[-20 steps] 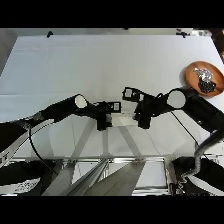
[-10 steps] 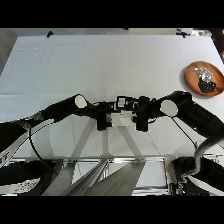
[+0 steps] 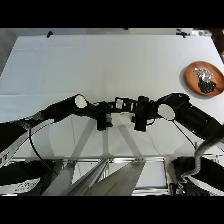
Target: Fold the box and place the chain.
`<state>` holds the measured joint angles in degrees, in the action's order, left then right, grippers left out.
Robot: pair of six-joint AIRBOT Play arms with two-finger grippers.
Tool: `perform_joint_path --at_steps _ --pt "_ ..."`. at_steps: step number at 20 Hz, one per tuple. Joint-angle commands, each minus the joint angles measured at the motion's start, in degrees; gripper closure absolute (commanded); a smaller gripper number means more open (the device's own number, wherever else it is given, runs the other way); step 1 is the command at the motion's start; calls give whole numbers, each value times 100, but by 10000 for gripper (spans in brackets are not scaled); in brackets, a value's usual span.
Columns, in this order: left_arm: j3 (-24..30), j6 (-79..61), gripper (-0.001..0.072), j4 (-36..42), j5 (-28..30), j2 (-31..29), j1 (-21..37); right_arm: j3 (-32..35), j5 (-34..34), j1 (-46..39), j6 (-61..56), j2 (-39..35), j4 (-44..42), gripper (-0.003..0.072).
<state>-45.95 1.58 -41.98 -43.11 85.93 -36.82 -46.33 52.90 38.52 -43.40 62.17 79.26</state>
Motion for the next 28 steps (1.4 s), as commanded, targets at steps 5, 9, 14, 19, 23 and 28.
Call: perform_joint_path --at_steps 5,9,14,19,23,28 --pt "0 -4 274 -2 0 -4 2 2 -101 9 -184 -9 153 390" --pt "0 -4 274 -2 0 -4 2 2 -160 4 -367 -7 149 390" --pt "0 -2 274 -2 0 -4 2 24 -267 9 -553 -2 131 390" --pt "0 -2 274 -2 0 -4 2 210 -269 76 -610 -2 149 390" --pt "0 -4 274 -2 0 -4 2 282 -299 321 -614 -4 142 390" --pt "0 -4 274 -2 0 -4 2 282 -323 330 -935 -4 136 411"
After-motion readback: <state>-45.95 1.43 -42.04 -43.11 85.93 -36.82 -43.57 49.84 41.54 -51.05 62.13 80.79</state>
